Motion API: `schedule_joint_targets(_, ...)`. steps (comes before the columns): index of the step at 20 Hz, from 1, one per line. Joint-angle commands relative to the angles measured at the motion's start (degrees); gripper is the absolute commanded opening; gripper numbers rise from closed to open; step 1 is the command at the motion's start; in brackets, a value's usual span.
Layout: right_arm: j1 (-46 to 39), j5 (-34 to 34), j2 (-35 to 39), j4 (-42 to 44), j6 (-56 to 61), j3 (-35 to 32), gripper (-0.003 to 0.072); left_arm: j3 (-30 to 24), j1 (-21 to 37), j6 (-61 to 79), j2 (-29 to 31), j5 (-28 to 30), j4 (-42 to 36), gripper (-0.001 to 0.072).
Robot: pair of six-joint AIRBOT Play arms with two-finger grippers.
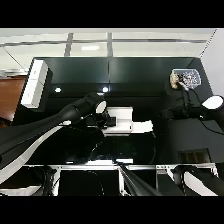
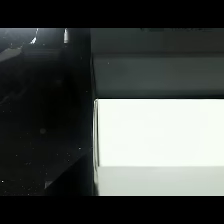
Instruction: Fold the box and place the chain.
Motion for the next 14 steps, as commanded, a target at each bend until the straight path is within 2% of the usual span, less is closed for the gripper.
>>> schedule_joint_targets(1,-6.97,4.09,-5.77,4.24,8.07,-3.91,0.0016,0.0,0.02,-0.02,0.0,0.04,0.0,0.0025)
schedule_joint_targets(6,3.67,8.68,-15.5,12.5,-1.22,-3.85,0.0017,0.0,0.02,-0.04,0.0,0.48,-0.17,0.0024)
schedule_joint_targets(8,7.32,7.56,-15.89,16.55,-7.26,-3.74,0.0017,0.0,0.04,-0.04,0.0,0.5,-0.15,0.0024)
schedule_joint_targets(10,8.11,9.31,-15.89,18.53,-9.29,-1.86,0.0018,0.0,0.07,-0.04,0.0,0.5,-0.15,0.0024)
schedule_joint_targets(11,8.02,10.73,-15.89,18.38,-9.33,-0.39,0.0054,0.0,0.07,-0.04,0.0,0.5,-0.15,0.0024)
schedule_joint_targets(12,7.96,12.37,-15.89,17.9,-9.33,1.4,0.0352,0.0,0.07,-0.04,0.0,0.5,-0.15,0.0025)
schedule_joint_targets(13,7.96,13.73,-15.89,17.59,-9.42,3.1,0.0516,0.0,0.07,-0.04,0.0,0.5,-0.15,0.0024)
schedule_joint_targets(14,7.98,15.37,-15.89,17.7,-9.55,4.74,0.0513,0.0,0.07,-0.04,0.0,0.5,-0.15,0.0024)
